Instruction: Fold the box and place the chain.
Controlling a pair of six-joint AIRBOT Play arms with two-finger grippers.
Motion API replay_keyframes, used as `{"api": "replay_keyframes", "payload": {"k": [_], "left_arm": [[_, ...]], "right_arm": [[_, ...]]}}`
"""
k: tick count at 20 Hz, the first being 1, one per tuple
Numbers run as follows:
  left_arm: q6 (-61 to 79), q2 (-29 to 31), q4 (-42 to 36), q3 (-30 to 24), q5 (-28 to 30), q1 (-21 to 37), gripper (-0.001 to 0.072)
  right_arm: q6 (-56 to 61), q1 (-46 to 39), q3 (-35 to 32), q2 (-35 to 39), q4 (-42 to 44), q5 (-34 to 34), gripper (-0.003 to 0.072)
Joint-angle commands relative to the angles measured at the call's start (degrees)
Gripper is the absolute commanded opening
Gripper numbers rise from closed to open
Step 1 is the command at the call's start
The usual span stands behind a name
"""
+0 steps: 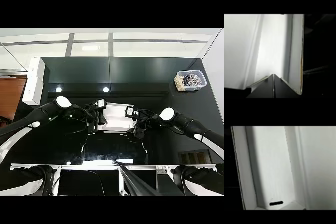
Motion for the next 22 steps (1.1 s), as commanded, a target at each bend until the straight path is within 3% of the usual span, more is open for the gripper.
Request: {"api": "replay_keyframes", "payload": {"k": [1, 6, 9, 11, 14, 22], "left_arm": [[-7.43, 3.89, 4.63, 0.07, -0.37, 2.69, 0.0029], [-30.93, 13.64, 5.70, -0.11, -1.84, 19.54, 0.0028], [-58.90, 12.39, 12.87, -1.03, -4.59, 27.96, 0.0028], [-70.29, 10.32, 14.58, -3.34, -7.23, 31.08, 0.0029], [-70.10, 6.99, 12.57, -6.40, -9.42, 30.18, 0.0028], [-62.55, -4.96, -2.80, -7.41, -12.85, 16.02, 0.0028]], "right_arm": [[0.00, 0.04, -0.02, -0.04, 0.00, 0.00, 0.0017], [0.02, 0.04, -0.02, -0.04, 0.00, 0.02, 0.0016], [0.00, 0.04, -0.02, -0.04, 0.04, 0.00, 0.0017], [0.00, 0.04, -0.02, -0.04, 0.02, 0.00, 0.0017], [0.02, 0.04, -0.02, -0.04, 0.07, 0.07, 0.0017], [0.02, 0.04, -0.02, -0.04, 0.07, 0.04, 0.0016]]}}
